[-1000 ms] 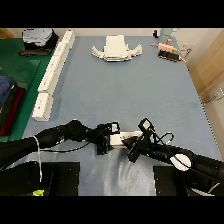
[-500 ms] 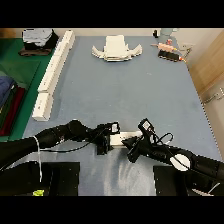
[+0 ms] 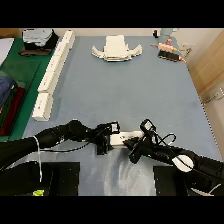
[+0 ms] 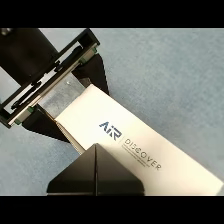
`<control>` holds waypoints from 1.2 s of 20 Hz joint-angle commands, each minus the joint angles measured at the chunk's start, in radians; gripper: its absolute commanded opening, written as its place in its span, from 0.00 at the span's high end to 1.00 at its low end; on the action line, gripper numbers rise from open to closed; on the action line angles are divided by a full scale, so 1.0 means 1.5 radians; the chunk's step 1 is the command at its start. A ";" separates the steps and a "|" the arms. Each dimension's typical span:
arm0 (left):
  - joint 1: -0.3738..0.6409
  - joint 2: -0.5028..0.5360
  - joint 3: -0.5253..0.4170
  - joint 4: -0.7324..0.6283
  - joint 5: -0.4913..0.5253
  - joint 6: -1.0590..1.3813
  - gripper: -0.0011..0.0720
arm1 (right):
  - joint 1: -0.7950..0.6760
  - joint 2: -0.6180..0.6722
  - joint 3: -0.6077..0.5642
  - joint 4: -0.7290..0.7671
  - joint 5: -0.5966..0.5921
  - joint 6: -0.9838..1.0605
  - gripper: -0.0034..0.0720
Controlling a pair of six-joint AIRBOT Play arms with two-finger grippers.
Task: Fold the box.
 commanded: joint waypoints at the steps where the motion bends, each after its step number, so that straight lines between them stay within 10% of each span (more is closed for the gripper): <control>1: 0.000 0.000 0.001 0.003 0.001 0.003 0.41 | -0.004 0.052 0.005 -0.009 -0.061 -0.001 0.95; 12: 0.000 0.000 0.001 0.003 0.001 0.003 0.41 | -0.093 -0.043 0.123 -0.146 0.003 -0.001 0.95; 17: 0.000 0.000 0.001 0.003 0.001 0.003 0.41 | -0.256 -0.145 0.281 -0.279 0.214 0.047 0.95; 24: 0.000 0.000 0.001 0.003 0.001 0.003 0.41 | -0.367 -0.337 0.533 -0.686 0.645 0.465 0.95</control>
